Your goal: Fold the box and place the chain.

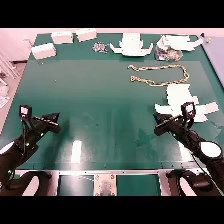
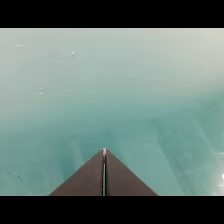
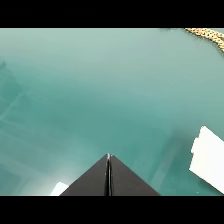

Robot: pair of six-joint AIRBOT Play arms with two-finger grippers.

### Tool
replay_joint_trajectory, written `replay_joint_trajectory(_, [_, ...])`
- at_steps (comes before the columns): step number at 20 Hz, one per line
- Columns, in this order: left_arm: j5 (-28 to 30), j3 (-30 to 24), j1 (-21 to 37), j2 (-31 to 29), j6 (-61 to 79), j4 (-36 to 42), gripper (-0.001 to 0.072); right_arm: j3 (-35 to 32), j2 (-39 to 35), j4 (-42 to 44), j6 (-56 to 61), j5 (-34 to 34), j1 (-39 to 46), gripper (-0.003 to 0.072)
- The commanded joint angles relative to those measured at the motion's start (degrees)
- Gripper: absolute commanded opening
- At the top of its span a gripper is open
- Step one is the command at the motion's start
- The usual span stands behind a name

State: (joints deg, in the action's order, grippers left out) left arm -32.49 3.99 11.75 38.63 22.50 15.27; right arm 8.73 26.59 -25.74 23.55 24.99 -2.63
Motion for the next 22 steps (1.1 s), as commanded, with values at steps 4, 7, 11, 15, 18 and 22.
replay_joint_trajectory(4, [0.0, 0.0, 0.0, 0.0, 0.0, 0.1, 0.0022, -0.2, 0.0, 0.2, 0.0, 0.1, 0.0, 0.0011])
replay_joint_trajectory(7, [0.0, 0.0, 0.0, 0.0, 0.0, 0.1, 0.0022, -0.2, 0.0, 0.2, 0.3, 1.1, 0.0, 0.0012])
replay_joint_trajectory(11, [0.0, 0.0, 0.0, 0.0, 0.0, 0.1, 0.0022, 3.8, 0.0, -0.1, -0.2, 0.9, 2.1, 0.0214])
replay_joint_trajectory(15, [0.0, 0.0, 0.0, 0.0, 0.0, 0.1, 0.0022, 13.0, 0.3, -2.5, 2.1, 1.8, 14.1, 0.0272])
replay_joint_trajectory(18, [0.0, 0.0, 0.0, 0.0, 0.0, 0.1, 0.0022, 21.2, 4.8, -12.9, 8.6, 12.6, 28.1, 0.0298])
replay_joint_trajectory(22, [0.0, 0.0, 0.0, 0.0, 0.0, 0.1, 0.0021, 34.1, 16.3, -15.1, 11.6, 29.5, 46.7, 0.0313])
